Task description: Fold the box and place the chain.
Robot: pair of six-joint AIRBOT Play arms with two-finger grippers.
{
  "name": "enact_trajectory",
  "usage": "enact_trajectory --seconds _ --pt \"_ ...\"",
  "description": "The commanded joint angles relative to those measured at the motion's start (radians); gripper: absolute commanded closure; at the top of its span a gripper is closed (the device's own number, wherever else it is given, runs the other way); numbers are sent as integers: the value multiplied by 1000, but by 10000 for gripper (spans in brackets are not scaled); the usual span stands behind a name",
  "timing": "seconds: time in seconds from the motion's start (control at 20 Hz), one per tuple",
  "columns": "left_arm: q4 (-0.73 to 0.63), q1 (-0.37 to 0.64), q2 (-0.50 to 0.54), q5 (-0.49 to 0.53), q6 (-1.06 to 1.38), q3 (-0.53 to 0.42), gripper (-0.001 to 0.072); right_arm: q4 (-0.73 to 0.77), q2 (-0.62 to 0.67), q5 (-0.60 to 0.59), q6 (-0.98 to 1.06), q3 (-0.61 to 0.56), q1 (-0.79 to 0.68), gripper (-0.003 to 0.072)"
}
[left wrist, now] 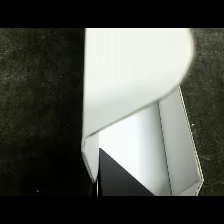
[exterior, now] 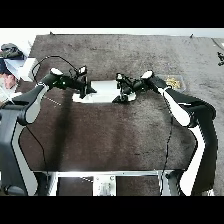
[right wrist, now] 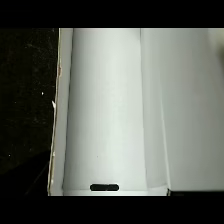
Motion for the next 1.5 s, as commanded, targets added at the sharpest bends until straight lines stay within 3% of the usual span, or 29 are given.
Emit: enact_trajectory --seconds 0.0,0.05,0.2,0.45,0.5,0.55,0.7,0.75,0.9,0.95,1.15,1.35,1.45 --pt "-26 0 0 -16 -2 0 492 1 -1 -1 0 0 0 254" --pt "-35 0 2 -16 -2 0 389 1 0 -1 0 0 0 254" --pt "-41 7 16 -37 -3 0 386 1 0 -1 0 0 0 254" --pt "-41 85 86 -158 -97 3 384 1 0 -1 0 0 0 254" --pt "-41 104 103 -185 -116 2 325 1 0 -1 0 0 0 254" --pt "-44 120 118 -203 -147 3 214 1 0 -1 0 0 0 254" --pt "-42 140 156 -260 -178 5 218 1 0 -1 0 0 1 254" --pt "-40 140 166 -274 -178 5 266 0 0 -1 0 0 1 254" --pt "-38 130 209 -335 -173 5 632 1 0 -1 0 0 0 254" --pt "-37 124 228 -348 -153 4 699 1 0 0 0 0 1 254" --pt "-8 91 328 -250 -174 -27 704 1 0 -1 0 0 1 254" --pt "-15 39 492 -10 -150 -261 704 1 0 -1 0 0 1 254" --pt "-31 5 521 71 -151 -367 704 1 0 -1 0 0 1 254"
